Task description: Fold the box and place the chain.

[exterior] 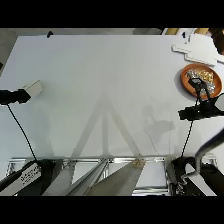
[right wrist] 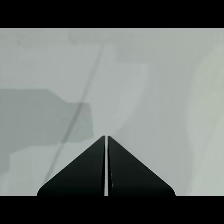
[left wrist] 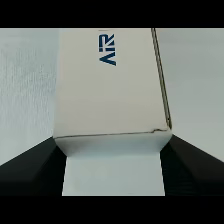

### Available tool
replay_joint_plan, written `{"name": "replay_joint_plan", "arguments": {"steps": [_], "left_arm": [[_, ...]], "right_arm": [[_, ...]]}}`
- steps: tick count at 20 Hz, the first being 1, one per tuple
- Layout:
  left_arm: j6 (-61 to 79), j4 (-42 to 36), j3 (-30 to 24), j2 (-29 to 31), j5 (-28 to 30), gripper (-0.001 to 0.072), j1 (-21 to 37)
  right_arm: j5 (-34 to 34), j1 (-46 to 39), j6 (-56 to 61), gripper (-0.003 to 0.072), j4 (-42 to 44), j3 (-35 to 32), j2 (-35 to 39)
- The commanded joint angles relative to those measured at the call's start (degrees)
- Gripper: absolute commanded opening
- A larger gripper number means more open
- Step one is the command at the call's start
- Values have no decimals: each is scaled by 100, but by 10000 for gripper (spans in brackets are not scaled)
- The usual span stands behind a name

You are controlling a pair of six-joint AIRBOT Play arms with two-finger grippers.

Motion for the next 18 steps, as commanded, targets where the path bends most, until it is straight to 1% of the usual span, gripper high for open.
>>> {"name": "replay_joint_plan", "arguments": {"steps": [1,2,4,5,6,10,12,15,18], "left_arm": [[-195,295,0,-223,-402,553,109],[-190,295,0,-256,-579,575,109],[-168,295,-2,-310,-911,587,109],[-170,293,-4,-330,-1032,678,109],[-170,293,-26,-330,-1106,697,109],[-170,297,-39,-293,-1252,698,109],[-170,295,-39,-103,-1250,697,109],[-170,273,-39,485,-1099,695,107],[-170,-61,-39,1202,-839,694,107]], "right_arm": [[2,-2,2,16,0,2,-4],[0,-2,2,16,0,2,-4],[0,-2,0,16,0,2,-4],[0,-2,0,16,0,2,-4],[0,-2,2,16,0,2,-4],[0,-2,2,16,0,2,-4],[0,-2,2,16,0,2,-4],[0,-2,2,16,0,2,-4],[0,-2,0,16,0,2,-4]]}}
